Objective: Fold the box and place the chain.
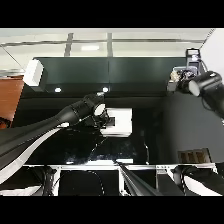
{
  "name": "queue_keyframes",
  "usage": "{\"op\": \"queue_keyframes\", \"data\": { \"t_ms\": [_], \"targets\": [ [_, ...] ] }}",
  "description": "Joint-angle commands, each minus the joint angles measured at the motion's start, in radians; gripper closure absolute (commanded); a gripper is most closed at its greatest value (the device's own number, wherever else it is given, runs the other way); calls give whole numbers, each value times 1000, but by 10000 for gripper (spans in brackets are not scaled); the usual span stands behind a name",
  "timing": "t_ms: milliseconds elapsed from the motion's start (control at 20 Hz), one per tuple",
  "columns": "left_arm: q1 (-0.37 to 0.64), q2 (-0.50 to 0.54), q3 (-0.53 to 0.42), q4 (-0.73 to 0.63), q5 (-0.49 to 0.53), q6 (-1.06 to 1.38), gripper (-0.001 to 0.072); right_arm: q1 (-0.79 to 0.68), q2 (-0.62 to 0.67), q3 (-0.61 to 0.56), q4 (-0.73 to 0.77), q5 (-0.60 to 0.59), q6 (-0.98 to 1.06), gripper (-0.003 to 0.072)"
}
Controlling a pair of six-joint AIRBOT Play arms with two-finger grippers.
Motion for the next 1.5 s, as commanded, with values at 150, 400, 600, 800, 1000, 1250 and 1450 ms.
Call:
{"op": "queue_keyframes", "data": {
  "t_ms": [150, 400, 600, 800, 1000, 1250, 1450],
  "targets": [
    [1, 0, 0, 0, 0, 0, 682, -282, -404, 407, 207, -8, -133, -29],
    [1, 0, 0, 0, 0, 0, 683, -305, -723, 804, 211, 213, -133, 96],
    [1, 0, 0, 0, 0, 0, 683, -305, -803, 871, 245, 199, -131, 147],
    [1, 0, 0, 0, 0, 0, 682, -318, -828, 871, 241, 178, -90, 187],
    [1, 0, 0, 0, 0, 0, 682, -347, -834, 871, 323, 165, -66, 242],
    [1, 0, 0, 0, 0, 0, 682, -358, -805, 871, 337, 208, -125, 674],
    [1, 0, 0, 0, 0, 0, 683, -361, -672, 876, 337, 218, -253, 675]
  ]
}}
